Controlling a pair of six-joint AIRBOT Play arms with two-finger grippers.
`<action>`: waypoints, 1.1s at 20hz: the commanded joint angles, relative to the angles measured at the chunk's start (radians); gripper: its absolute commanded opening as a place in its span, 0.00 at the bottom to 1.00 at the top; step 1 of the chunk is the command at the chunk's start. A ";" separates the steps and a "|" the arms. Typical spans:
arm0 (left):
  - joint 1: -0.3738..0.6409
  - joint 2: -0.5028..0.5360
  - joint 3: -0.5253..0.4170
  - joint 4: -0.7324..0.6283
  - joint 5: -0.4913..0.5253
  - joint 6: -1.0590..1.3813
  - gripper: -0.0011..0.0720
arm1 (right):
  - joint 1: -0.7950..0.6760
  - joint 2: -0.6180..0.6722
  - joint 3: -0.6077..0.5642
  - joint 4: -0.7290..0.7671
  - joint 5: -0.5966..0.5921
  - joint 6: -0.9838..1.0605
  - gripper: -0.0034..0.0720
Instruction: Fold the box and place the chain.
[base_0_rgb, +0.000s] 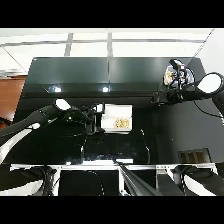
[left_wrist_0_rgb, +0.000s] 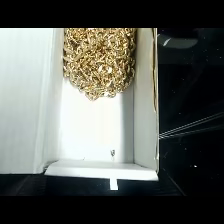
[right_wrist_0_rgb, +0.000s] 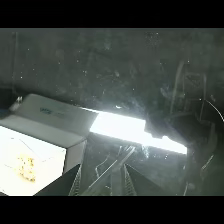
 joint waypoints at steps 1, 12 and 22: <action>-0.004 -0.001 0.001 0.000 0.012 -0.008 0.87 | 0.020 -0.001 -0.004 0.000 -0.032 -0.023 0.49; -0.004 -0.001 0.001 -0.001 0.018 -0.011 0.55 | 0.209 -0.219 -0.020 0.336 -0.217 -0.353 0.98; -0.004 -0.001 0.001 -0.001 0.017 -0.011 0.55 | 0.290 -0.150 -0.016 0.333 0.011 -1.073 0.94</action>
